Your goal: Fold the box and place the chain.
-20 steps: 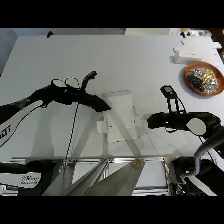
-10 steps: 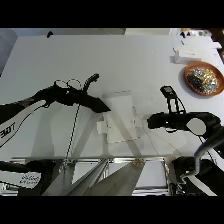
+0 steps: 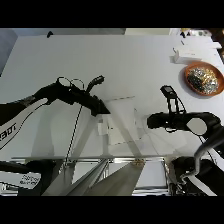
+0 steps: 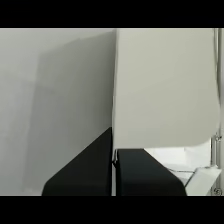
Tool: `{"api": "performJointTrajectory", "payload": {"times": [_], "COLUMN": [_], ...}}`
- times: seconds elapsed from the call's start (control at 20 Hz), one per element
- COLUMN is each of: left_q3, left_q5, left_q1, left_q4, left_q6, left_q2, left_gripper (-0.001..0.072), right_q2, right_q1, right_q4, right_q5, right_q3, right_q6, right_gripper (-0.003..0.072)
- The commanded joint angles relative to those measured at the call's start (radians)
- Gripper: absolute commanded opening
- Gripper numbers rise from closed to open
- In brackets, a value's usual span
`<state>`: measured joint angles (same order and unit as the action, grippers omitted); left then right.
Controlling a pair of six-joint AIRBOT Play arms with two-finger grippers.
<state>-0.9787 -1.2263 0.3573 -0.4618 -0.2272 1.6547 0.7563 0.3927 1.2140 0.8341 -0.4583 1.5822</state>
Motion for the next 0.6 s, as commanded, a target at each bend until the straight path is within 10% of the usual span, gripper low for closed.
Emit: {"api": "performJointTrajectory", "payload": {"times": [0.0,0.55], "left_q3": [-0.042,-0.028], "left_q5": [0.0,0.17], "left_q1": [0.055,0.205], "left_q4": [-0.008,-0.226], "left_q6": [0.126,0.149], "left_q2": [0.0,-0.239], "left_gripper": [0.0007,-0.0008], "right_q2": [-0.006,-0.399], "right_q1": [0.001,0.0], "right_q4": [-0.048,0.08], "right_q5": [0.034,0.261], "right_q3": [-0.027,-0.175], "right_q6": [0.0,0.0], "right_gripper": [0.0208,0.0301]}}
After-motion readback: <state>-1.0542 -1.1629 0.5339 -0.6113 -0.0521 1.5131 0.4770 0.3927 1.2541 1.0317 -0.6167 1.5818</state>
